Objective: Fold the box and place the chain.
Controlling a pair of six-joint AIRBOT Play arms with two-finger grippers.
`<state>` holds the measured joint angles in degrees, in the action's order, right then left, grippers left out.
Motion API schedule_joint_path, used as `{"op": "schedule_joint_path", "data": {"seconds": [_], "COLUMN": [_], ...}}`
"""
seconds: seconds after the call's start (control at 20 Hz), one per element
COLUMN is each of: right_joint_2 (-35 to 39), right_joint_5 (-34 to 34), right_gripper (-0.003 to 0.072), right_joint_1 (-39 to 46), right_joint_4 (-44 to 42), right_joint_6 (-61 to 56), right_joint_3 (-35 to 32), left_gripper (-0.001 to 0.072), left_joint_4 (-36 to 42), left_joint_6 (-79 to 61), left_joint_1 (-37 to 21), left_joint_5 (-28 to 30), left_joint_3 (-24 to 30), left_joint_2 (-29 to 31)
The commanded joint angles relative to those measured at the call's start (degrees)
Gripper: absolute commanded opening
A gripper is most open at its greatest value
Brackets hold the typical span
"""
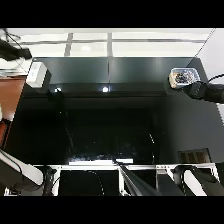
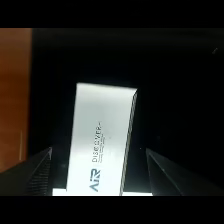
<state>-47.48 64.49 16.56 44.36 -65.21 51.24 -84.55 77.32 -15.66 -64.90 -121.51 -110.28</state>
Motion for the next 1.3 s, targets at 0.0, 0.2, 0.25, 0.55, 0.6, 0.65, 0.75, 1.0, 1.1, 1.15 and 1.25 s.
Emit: {"op": "schedule_joint_path", "data": {"seconds": [0.0,0.2,0.25,0.55,0.6,0.65,0.75,1.0,1.1,1.15,1.25], "right_joint_2": [0.0,-0.1,-0.1,-0.1,-0.1,-0.1,-0.1,-0.1,-0.1,-0.1,-0.1], "right_joint_5": [-0.6,-2.7,-6.1,-24.4,-24.2,-24.2,-24.2,-24.2,-24.2,-24.2,-24.2], "right_gripper": [0.0017,0.0016,0.0016,0.0017,0.0018,0.0017,0.0017,0.0017,0.0017,0.0017,0.0017], "right_joint_1": [-3.0,-13.6,-15.8,-19.0,-19.1,-19.1,-19.1,-19.1,-19.1,-19.1,-19.1], "right_joint_4": [-0.9,2.0,4.3,15.3,15.3,15.3,15.3,15.3,15.3,15.3,15.3], "right_joint_6": [0.9,6.2,6.2,6.1,6.1,6.1,6.1,6.1,6.1,6.1,6.1], "right_joint_3": [0.0,-0.7,-1.4,-9.5,-9.5,-9.5,-9.5,-9.5,-9.5,-9.5,-9.5], "left_gripper": [0.0686,0.0027,0.0026,0.0026,0.0026,0.0027,0.0028,0.0028,0.0028,0.0028,0.0028], "left_joint_4": [0.0,4.2,4.8,4.7,4.5,4.9,5.1,5.0,5.0,5.0,5.0], "left_joint_6": [3.7,8.3,8.3,7.8,7.9,7.9,7.9,7.9,7.9,7.9,7.9], "left_joint_1": [0.1,0.3,0.9,10.3,11.2,11.7,12.0,12.0,12.0,12.0,12.0], "left_joint_5": [5.9,-3.8,-6.0,4.5,5.6,6.2,6.6,8.0,8.0,8.0,8.0], "left_joint_3": [2.9,14.2,20.3,73.7,79.1,82.5,85.4,85.3,85.3,85.3,85.3], "left_joint_2": [15.3,34.3,38.9,69.5,72.9,75.5,78.8,80.2,80.2,80.2,80.2]}}
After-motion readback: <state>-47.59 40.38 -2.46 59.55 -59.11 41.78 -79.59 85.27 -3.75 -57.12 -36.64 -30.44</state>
